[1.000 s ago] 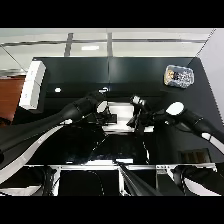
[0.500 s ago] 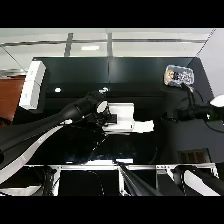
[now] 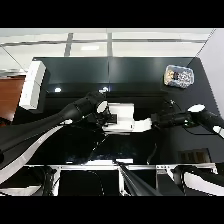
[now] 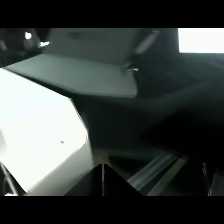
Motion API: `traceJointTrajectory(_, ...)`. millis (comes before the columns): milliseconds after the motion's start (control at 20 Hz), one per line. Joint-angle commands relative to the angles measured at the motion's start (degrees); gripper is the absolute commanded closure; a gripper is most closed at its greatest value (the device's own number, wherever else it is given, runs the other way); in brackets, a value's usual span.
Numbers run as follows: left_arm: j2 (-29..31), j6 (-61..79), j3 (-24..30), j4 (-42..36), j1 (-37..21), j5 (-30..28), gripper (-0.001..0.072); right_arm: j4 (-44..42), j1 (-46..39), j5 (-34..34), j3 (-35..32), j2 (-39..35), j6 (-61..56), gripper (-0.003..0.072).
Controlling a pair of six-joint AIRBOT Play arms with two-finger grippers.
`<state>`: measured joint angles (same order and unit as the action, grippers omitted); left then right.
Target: Fold the box and place the chain.
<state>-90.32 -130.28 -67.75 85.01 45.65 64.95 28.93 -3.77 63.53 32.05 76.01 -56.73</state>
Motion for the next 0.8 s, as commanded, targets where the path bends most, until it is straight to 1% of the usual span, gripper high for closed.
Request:
traceJointTrajectory(0, 0.0, 0.0, 0.0, 0.0, -0.1, 0.0, 0.0681, 0.2, 6.2, -0.6, 4.7, 1.2, 1.9, 0.0671)
traceJointTrajectory(50, 0.0, 0.0, 0.0, 0.0, -0.1, 0.0, 0.0681, 0.2, 6.7, 0.2, 5.8, 1.2, 1.7, 0.0643)
traceJointTrajectory(100, 0.0, 0.0, 0.0, 0.0, -0.1, 0.0, 0.0681, 0.2, 7.1, 1.3, 6.7, 1.2, 1.7, 0.037)
traceJointTrajectory(150, 0.0, 0.0, 0.0, 0.0, -0.1, 0.0, 0.0681, 0.1, 7.1, 2.1, 7.3, 1.2, 1.7, 0.0201)
traceJointTrajectory(200, 0.0, 0.0, 0.0, 0.0, -0.1, 0.0, 0.0681, 0.2, 7.1, 3.1, 7.9, 1.2, 1.7, 0.0184)
traceJointTrajectory(350, 0.0, 0.0, 0.0, 0.0, -0.1, 0.0, 0.0681, -0.7, 7.1, 4.9, 8.7, 1.2, 0.8, 0.0191)
traceJointTrajectory(450, 0.0, 0.0, 0.0, -0.1, -0.1, 0.0, 0.0681, -1.6, 7.3, 4.6, 8.7, 1.2, 0.0, 0.0192)
traceJointTrajectory(600, 0.0, 0.0, 0.0, 0.0, -0.1, 0.0, 0.0681, -1.7, 9.3, 2.3, 8.7, 1.2, -1.4, 0.0203)
traceJointTrajectory(750, 0.0, 0.0, 0.0, 0.0, -0.1, 0.0, 0.0681, -1.6, 12.9, -2.0, 9.3, 1.2, -3.1, 0.0204)
